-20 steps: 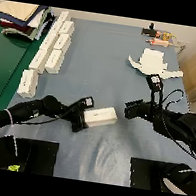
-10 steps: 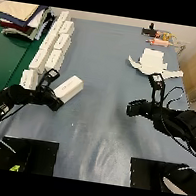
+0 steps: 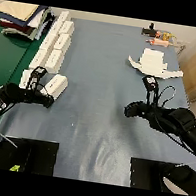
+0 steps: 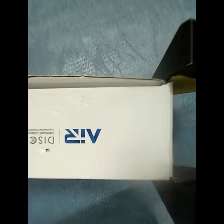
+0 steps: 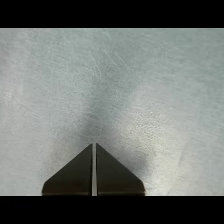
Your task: Fold the box.
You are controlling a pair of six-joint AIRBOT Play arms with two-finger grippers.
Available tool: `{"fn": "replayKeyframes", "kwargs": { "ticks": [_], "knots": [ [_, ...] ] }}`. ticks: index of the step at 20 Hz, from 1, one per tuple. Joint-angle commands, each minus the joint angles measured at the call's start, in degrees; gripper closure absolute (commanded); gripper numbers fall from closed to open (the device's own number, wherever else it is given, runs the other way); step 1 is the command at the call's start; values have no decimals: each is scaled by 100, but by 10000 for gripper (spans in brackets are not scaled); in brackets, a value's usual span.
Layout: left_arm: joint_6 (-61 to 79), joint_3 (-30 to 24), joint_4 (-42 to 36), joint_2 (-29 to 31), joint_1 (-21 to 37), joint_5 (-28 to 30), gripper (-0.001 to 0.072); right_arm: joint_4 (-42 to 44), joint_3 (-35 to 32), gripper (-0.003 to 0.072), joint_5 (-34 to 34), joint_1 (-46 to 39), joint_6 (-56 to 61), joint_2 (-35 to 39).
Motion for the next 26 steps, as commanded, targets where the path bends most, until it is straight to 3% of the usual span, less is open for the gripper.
{"fn": "replayKeyframes", "kwargs": {
  "ticks": [1,9,26],
  "knots": [
    [-293,20,46,-525,35,577,257,-20,4,647,4,2,-2,-33],
    [-433,691,48,-1298,35,1338,256,-103,4,648,17,2,-2,-33],
    [-190,3032,48,-3685,35,1408,257,-186,4,648,164,4,0,-313]
  ]
}}
